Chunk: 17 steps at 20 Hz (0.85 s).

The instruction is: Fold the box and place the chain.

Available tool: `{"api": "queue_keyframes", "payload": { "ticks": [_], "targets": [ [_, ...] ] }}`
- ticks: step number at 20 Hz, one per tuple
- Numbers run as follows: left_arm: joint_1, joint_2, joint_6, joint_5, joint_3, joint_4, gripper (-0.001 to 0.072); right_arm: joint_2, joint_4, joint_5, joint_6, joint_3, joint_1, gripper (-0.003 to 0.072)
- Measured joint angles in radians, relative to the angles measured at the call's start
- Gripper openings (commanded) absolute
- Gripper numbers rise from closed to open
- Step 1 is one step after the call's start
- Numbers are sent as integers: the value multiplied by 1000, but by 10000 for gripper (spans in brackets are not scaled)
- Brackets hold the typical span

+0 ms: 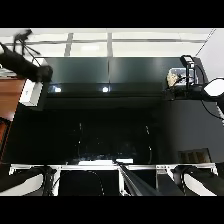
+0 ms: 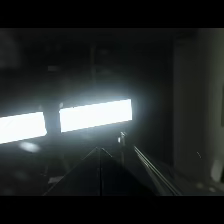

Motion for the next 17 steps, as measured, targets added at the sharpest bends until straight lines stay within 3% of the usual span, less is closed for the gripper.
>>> {"api": "queue_keyframes", "payload": {
  "ticks": [3, 6, 10, 17],
  "targets": [
    [-54, 203, -21, 167, -299, 5, 25, -12, -38, -22, 15, 0, 5, 15],
    [-74, 314, -32, 255, -454, 6, 26, -17, -54, -31, 22, 0, 8, 15],
    [-83, 364, -40, 314, -526, 5, 26, -19, -60, -34, 26, 0, 8, 15],
    [-85, 378, -43, 341, -550, 5, 26, -19, -63, -37, 28, 0, 8, 15]
  ]
}}
